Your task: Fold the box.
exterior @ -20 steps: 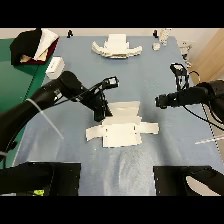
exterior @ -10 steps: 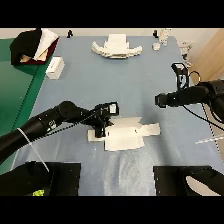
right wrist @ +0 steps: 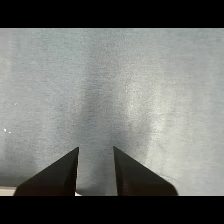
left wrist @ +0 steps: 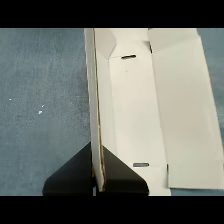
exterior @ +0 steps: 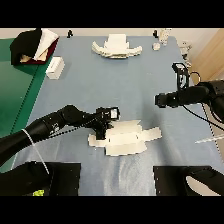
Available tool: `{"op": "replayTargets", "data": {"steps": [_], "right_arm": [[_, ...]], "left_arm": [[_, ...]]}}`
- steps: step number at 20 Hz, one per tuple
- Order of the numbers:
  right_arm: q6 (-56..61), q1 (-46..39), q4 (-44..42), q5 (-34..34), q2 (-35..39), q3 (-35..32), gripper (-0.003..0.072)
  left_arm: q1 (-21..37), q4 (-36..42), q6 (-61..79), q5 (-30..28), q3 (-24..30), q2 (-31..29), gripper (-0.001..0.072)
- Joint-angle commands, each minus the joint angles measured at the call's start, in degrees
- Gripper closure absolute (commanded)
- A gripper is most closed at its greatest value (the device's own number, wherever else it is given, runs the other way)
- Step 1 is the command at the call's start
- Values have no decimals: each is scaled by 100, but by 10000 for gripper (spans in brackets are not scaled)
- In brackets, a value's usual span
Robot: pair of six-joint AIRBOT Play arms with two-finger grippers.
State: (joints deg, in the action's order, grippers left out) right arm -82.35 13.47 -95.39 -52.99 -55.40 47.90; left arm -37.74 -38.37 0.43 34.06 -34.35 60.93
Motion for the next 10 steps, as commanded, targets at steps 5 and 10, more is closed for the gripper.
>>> {"op": "replayTargets", "data": {"steps": [5,10], "right_arm": [[31,0,-7,2,0,4,343],[31,0,-4,2,-2,4,343]], "left_arm": [[-4,-63,17,715,11,31,698],[-2,-66,20,765,4,26,697]]}}
